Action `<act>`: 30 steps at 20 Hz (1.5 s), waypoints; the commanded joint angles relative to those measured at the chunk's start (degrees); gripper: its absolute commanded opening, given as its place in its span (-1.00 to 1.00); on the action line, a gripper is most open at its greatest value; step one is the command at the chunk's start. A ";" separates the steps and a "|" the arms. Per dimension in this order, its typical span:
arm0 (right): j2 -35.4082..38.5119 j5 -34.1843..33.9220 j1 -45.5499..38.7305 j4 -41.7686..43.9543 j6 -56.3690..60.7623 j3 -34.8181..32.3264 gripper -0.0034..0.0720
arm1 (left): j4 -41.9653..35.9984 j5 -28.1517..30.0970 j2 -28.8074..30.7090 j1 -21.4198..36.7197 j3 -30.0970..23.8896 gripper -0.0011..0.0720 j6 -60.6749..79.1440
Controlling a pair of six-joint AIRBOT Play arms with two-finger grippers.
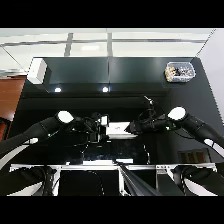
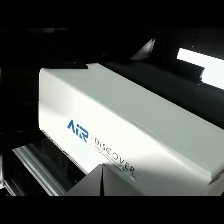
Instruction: Fold the box and place the chain.
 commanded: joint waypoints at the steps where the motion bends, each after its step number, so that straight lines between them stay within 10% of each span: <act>1: -0.11 -2.14 0.00 -1.20 0.20 -0.07 -0.88 | 0.13 0.00 0.02 0.00 0.02 -0.05 0.15; 4: -0.04 -1.01 -0.04 -1.18 0.13 0.11 -0.88 | 0.13 -0.02 0.02 0.00 0.00 -0.05 0.15; 12: 11.63 27.54 -16.70 -6.16 -1.03 8.20 -0.88 | 0.20 -1.90 0.98 0.00 0.81 0.18 -5.27; 14: 16.55 28.61 -22.99 -11.96 0.90 8.17 -0.88 | 0.81 -2.99 2.34 0.00 1.49 0.98 -10.27; 20: 20.79 28.28 -30.27 -16.31 1.97 8.02 -0.88 | 3.17 -9.16 6.47 -1.31 8.04 0.98 -15.28; 30: 20.79 23.50 -30.29 -16.24 1.55 8.02 -0.88 | 2.80 -7.26 -8.57 -9.22 20.41 0.98 -23.45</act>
